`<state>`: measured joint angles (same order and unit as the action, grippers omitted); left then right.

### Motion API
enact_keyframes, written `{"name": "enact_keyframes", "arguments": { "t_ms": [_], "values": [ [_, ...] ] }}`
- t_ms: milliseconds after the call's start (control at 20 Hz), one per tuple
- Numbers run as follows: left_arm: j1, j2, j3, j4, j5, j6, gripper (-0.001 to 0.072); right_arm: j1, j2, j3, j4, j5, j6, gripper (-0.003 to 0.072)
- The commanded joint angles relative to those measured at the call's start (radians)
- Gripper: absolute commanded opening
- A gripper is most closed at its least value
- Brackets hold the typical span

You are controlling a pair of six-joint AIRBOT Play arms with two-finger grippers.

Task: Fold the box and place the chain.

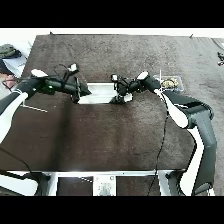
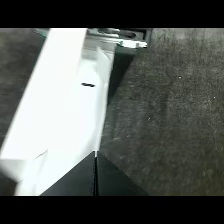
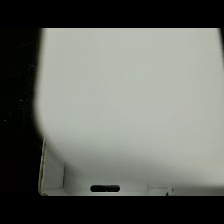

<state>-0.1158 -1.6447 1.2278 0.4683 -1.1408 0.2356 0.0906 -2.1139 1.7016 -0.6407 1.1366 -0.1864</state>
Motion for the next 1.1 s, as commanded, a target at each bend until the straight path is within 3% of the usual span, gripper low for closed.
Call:
{"name": "enact_keyframes", "arguments": {
  "t_ms": [0,150,500,600,1050],
  "values": [
    [-0.065,0.005,-0.048,-0.013,0.169,-0.017,0.0008,0.000,0.000,0.000,0.000,0.000,0.000,0.0387],
    [-0.065,-0.039,-0.006,-0.081,0.170,-0.021,0.0008,0.000,0.000,0.000,0.000,0.000,0.000,0.0387],
    [-0.063,-0.196,0.259,-0.025,0.200,-0.142,0.0009,-0.001,0.000,0.000,0.000,0.000,0.000,0.0387],
    [-0.056,-0.203,0.275,-0.010,0.243,-0.161,0.0010,-0.001,0.000,0.000,0.000,0.001,0.000,0.0387],
    [-0.051,-0.256,0.277,0.008,0.248,-0.230,0.0010,-0.001,0.000,0.000,0.000,0.000,0.000,0.0386]
  ]
}}
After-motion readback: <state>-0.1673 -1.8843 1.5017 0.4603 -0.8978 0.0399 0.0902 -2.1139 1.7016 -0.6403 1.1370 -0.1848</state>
